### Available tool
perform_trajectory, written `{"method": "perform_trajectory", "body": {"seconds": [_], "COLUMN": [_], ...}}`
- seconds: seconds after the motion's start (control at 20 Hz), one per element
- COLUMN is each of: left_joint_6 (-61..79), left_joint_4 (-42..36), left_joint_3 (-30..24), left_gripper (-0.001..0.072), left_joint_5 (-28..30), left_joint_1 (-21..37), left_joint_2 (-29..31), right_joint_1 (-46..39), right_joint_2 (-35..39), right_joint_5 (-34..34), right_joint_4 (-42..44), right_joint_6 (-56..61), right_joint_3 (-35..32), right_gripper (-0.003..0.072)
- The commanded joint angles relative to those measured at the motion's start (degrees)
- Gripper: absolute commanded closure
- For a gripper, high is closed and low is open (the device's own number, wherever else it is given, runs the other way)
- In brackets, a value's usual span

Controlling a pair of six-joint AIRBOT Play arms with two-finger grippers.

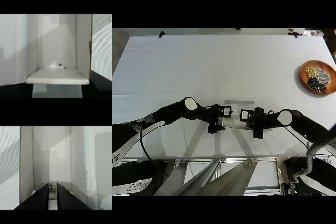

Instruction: Fold the box and place the chain.

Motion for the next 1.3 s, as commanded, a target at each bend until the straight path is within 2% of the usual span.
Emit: {"method": "perform_trajectory", "body": {"seconds": [0.0,0.1,0.15,0.3,0.35,0.4,0.45,0.5,0.7,0.95,1.05,1.25], "left_joint_6": [0.0,0.0,0.0,0.0,0.0,0.0,0.0,0.0,0.0,0.0,0.0,0.0], "left_joint_4": [0.0,0.0,0.0,0.0,0.0,0.0,0.0,0.0,0.0,0.0,0.0,0.0], "left_joint_3": [0.0,0.0,0.0,0.0,0.0,0.0,0.0,0.0,0.0,0.0,0.0,0.0], "left_gripper": [0.0362,0.0362,0.0362,0.0362,0.0362,0.0362,0.0362,0.0362,0.0362,0.0362,0.0362,0.0362], "left_joint_5": [0.0,0.0,0.0,0.0,0.0,0.0,0.0,0.0,0.0,0.0,0.0,0.0], "left_joint_1": [0.0,0.0,0.0,0.0,0.0,0.0,0.0,0.0,0.0,0.0,0.0,0.0], "left_joint_2": [0.0,0.0,0.0,0.0,0.0,0.0,0.0,0.0,0.0,0.0,0.0,0.0], "right_joint_1": [0.0,0.0,0.0,0.0,0.0,0.0,0.0,0.0,0.0,0.0,0.0,-1.7], "right_joint_2": [0.0,0.0,0.0,0.0,0.0,0.0,0.3,1.3,9.2,22.6,28.3,36.1], "right_joint_5": [-0.5,-0.5,-0.5,-0.6,-0.7,-0.8,-0.5,-0.3,1.6,9.3,11.2,16.2], "right_joint_4": [1.0,1.0,1.0,1.1,1.1,1.1,1.0,0.3,-5.4,-9.3,-10.2,-17.1], "right_joint_6": [0.0,0.0,0.0,0.0,0.0,0.0,0.0,0.1,0.9,14.6,27.1,62.6], "right_joint_3": [0.0,0.0,0.0,0.0,0.0,0.0,0.0,0.1,0.1,0.1,0.1,1.0], "right_gripper": [0.0556,0.0377,0.0317,0.0316,0.0321,0.04,0.0598,0.0668,0.0667,0.0667,0.0667,0.0667]}}
